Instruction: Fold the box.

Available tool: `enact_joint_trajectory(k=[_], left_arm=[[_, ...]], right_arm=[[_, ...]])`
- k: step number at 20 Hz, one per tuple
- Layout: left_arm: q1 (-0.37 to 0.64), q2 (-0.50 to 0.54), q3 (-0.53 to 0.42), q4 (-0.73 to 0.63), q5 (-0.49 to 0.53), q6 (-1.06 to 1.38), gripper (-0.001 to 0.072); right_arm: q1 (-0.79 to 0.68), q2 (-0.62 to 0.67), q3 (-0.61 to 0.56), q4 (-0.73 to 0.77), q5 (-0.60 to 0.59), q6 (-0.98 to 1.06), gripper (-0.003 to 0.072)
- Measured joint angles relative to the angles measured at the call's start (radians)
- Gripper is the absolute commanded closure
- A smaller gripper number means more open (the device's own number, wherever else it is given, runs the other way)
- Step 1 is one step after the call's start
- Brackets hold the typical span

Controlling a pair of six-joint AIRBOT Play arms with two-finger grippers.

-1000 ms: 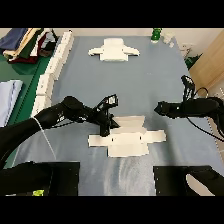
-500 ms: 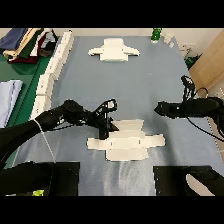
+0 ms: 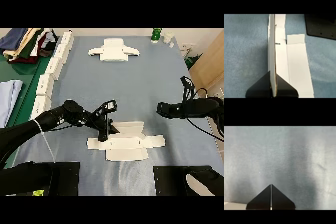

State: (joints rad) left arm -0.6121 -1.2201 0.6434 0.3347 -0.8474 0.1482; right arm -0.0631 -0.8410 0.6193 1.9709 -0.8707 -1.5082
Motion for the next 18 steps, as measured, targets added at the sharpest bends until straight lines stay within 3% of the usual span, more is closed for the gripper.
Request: enact_joint_trajectory(k=[9, 12, 16, 17, 18], left_arm=[[0.001, 0.000, 0.000, 0.005, -0.015, -0.008, 0.0696], [0.001, 0.000, 0.000, 0.005, -0.016, -0.009, 0.0696], [0.001, 0.000, 0.000, 0.004, -0.017, -0.009, 0.0695], [0.001, 0.000, 0.000, 0.004, -0.017, -0.009, 0.0696], [0.001, 0.000, 0.000, 0.004, -0.018, -0.009, 0.0696]], right_arm=[[0.030, 0.034, 0.000, 0.034, -0.179, -0.064, 0.0684], [0.125, 0.124, 0.000, 0.044, -0.294, -0.085, 0.0684], [0.354, 0.298, -0.023, 0.033, -0.418, -0.095, 0.0682], [0.427, 0.335, -0.040, 0.008, -0.431, -0.101, 0.0587], [0.495, 0.360, -0.060, -0.024, -0.436, -0.116, 0.0214]])
